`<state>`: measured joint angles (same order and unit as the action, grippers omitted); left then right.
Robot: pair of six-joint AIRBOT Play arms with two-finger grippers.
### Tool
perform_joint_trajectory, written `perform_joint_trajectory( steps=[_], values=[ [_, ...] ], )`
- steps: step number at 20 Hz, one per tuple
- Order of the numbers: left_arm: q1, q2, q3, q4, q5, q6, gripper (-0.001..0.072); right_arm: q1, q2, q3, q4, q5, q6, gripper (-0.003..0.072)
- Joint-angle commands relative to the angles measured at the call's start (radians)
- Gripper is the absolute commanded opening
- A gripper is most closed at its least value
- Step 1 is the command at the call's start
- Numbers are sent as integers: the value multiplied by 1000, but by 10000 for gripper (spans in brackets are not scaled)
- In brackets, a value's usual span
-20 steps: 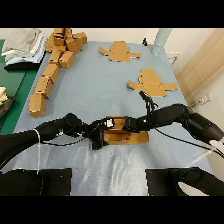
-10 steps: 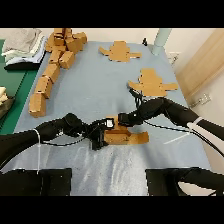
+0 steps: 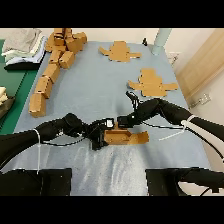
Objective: Fold the box.
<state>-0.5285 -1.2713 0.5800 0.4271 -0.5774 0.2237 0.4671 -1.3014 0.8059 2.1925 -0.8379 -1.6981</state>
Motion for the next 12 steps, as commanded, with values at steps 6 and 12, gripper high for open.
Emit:
perform_joint_trajectory(
  steps=[6, 12],
  values=[
    [-1, 0, 1, 0, 1, 0, 394, 0, 15, 42, -2, -10, -86, 4],
    [0, 0, 1, 0, 1, 0, 394, 0, 252, 94, -233, -115, -50, 3]
  ],
)
